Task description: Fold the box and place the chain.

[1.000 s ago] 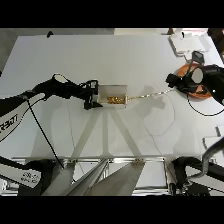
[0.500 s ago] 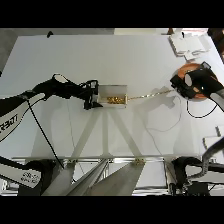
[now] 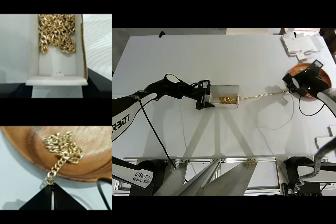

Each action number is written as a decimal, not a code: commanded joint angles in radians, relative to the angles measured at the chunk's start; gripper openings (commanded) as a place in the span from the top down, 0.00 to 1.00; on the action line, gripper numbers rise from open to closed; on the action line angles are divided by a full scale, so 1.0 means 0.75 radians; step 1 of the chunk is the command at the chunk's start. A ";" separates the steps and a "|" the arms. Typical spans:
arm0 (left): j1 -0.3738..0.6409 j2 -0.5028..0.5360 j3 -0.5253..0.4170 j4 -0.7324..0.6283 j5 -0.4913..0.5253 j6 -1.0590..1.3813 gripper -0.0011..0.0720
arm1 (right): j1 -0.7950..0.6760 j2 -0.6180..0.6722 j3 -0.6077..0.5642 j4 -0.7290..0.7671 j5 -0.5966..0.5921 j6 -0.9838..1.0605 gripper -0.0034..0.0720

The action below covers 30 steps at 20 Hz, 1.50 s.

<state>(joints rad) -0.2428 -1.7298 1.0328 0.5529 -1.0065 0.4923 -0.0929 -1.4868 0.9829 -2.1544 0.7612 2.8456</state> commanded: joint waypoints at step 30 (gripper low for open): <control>0.000 0.000 0.000 0.000 0.000 0.000 0.53 | 0.657 0.400 0.000 1.198 -0.156 -1.819 0.95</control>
<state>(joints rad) -0.2428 -1.7298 1.0328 0.5529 -1.0069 0.4923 0.3985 -1.1854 0.9829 -1.4269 0.8089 1.5906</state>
